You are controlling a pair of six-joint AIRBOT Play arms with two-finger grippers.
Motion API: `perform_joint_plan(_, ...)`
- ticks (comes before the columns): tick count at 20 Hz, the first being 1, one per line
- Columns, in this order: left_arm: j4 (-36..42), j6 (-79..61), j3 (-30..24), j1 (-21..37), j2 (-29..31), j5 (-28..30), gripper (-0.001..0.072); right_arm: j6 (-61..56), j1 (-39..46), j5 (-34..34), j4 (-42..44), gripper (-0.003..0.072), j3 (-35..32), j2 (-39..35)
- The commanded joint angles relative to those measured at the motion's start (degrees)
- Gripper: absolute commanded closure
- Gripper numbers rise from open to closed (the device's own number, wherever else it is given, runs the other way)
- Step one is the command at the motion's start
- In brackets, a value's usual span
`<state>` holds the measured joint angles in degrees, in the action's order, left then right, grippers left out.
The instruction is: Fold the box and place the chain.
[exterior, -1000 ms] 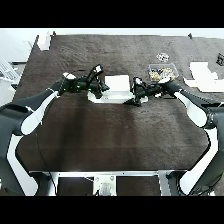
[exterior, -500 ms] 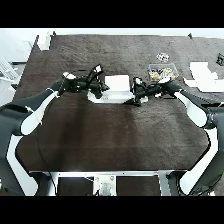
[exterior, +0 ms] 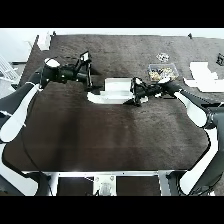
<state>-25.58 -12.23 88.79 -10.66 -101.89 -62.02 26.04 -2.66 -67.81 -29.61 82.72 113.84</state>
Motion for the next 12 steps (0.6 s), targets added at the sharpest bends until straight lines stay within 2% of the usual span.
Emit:
perform_joint_plan(1, -13.1, 4.2, 0.1, 0.2, 1.1, -3.4, 0.0016, -0.1, 0.0, 0.0, 0.0, 0.0096, 0.0, 0.0)
perform_joint_plan(3, -18.3, 7.5, 0.0, -1.1, 0.3, -2.9, 0.0017, -0.1, 0.0, 0.0, 0.0, 0.0096, 0.0, 0.0)
perform_joint_plan(7, -18.0, 7.7, 0.0, -2.8, -2.6, 1.9, 0.0017, -0.1, 0.0, 0.0, 0.0, 0.0097, 0.0, 0.0)
perform_joint_plan(12, -17.5, 7.7, -0.1, -3.3, -4.6, 5.2, 0.0018, -0.1, 0.0, 0.0, 0.0, 0.0097, 0.0, 0.0)
